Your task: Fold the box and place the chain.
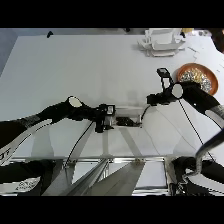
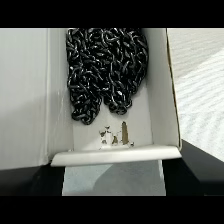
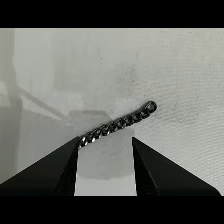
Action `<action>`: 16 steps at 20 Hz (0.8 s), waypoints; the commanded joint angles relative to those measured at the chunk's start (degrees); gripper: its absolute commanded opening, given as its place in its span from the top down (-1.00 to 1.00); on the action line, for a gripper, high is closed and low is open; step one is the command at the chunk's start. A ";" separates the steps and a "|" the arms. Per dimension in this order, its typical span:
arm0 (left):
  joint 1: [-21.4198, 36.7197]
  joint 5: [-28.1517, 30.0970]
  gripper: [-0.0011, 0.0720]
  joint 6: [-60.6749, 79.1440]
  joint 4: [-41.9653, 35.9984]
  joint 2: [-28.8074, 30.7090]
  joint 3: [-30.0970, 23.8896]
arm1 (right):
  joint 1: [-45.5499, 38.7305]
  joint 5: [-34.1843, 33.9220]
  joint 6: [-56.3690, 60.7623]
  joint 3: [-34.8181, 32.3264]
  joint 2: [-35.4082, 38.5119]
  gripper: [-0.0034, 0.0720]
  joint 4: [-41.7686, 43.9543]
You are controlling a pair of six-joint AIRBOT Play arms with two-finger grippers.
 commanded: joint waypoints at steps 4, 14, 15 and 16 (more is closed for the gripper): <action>0.02 0.00 0.23 0.00 0.02 0.02 0.02 | 0.07 -1.86 4.72 -0.02 -0.94 0.03 -5.09; 0.02 0.00 0.23 0.00 0.02 0.02 0.02 | 0.07 -1.99 3.87 -0.02 -5.05 0.86 -5.18; 0.02 0.00 0.23 0.02 0.02 0.02 0.02 | 0.07 -1.42 2.38 -0.02 -4.79 0.86 -5.20; 0.02 0.00 0.23 0.00 0.02 0.02 0.02 | 0.07 -0.70 1.99 -0.02 -4.20 0.87 -5.81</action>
